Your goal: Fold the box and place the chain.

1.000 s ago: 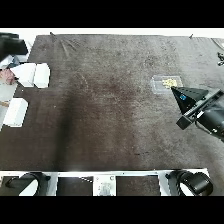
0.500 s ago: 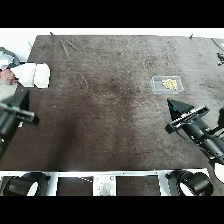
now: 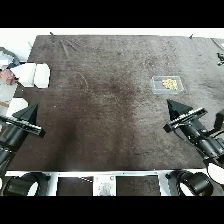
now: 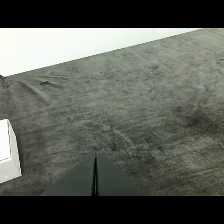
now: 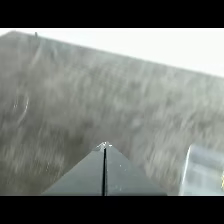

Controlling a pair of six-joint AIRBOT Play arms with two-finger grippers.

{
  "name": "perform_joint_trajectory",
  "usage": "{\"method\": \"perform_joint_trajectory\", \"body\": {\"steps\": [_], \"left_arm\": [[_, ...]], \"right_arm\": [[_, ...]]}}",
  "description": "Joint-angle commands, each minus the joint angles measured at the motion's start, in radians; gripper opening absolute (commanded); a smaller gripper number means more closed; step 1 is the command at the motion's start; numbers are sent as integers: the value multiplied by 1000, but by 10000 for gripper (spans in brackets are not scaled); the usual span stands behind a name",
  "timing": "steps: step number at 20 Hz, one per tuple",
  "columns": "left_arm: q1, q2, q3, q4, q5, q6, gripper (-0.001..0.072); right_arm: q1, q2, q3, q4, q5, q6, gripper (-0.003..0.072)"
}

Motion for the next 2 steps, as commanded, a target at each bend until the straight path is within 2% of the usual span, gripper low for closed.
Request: {"method": "perform_joint_trajectory", "body": {"steps": [1, 2], "left_arm": [[0, 5, -3, 0, 3, 0, 10], [0, 5, -3, 0, 3, 0, 10]], "right_arm": [[0, 1, -2, 0, -222, 0, -21], [0, 1, -2, 0, -305, 0, -21]]}}
